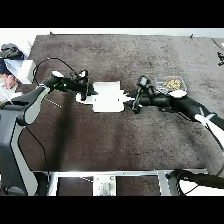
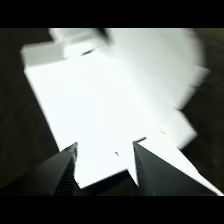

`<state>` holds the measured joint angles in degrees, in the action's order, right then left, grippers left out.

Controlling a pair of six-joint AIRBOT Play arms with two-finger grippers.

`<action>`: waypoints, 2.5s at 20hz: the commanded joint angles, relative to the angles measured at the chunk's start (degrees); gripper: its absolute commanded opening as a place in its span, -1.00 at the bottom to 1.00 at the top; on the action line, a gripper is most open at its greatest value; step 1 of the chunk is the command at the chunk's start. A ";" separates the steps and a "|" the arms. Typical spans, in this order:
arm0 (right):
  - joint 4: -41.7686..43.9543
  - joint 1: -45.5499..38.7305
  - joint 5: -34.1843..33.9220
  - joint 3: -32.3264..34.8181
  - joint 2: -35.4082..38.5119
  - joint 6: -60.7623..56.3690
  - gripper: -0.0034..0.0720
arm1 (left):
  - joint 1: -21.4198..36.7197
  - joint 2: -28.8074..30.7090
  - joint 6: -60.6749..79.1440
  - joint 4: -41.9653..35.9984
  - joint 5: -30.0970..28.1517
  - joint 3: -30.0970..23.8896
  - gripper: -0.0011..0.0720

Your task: Fold the box and place the chain.

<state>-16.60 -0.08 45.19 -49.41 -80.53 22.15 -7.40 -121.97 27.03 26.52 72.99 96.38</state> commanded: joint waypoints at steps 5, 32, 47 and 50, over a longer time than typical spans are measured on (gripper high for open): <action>-19.61 8.07 -3.32 -6.43 -8.07 -0.55 0.67 | 0.07 -0.04 0.04 -0.66 -0.42 -0.02 -0.94; -18.58 7.45 -14.36 -12.76 -9.40 -3.34 0.64 | 0.07 -0.04 0.04 -1.53 -0.44 0.00 -0.94; -18.14 4.07 -7.34 -20.02 -14.25 -2.27 0.65 | 0.07 -0.02 0.02 -1.66 -0.37 -0.02 -0.94; -18.10 2.95 -5.73 -20.55 -14.58 -2.25 0.64 | 0.07 -0.04 0.02 -1.66 -0.37 0.00 -0.94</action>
<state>-34.79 3.66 37.82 -69.04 -94.65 19.86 -7.38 -122.02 27.03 24.88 72.58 96.36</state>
